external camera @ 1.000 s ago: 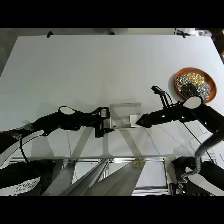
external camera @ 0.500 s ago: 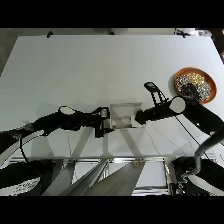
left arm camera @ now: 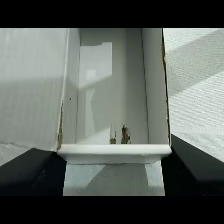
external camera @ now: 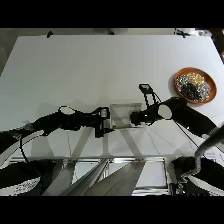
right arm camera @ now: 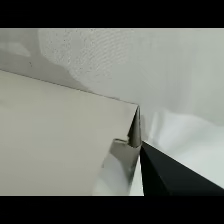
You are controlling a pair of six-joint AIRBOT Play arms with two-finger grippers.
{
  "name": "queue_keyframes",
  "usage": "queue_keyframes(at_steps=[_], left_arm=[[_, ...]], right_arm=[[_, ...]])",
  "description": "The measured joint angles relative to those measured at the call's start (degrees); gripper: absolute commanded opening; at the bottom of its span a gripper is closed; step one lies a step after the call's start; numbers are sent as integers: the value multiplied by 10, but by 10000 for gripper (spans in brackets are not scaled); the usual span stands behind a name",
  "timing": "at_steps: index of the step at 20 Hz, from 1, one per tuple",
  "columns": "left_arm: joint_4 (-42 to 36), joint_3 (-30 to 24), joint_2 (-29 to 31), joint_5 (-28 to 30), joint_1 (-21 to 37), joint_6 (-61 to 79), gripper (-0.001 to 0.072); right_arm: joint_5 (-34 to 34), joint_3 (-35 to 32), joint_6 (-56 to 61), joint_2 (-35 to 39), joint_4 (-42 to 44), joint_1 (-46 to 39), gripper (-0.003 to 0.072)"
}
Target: Fold the box and place the chain.
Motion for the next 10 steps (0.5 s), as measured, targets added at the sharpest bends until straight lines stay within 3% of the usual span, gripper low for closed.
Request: queue_keyframes(at_steps=[10], left_arm=[[0,0,0,0,0,0,209]], right_arm=[[17,26,133,-51,-77,46,406]])
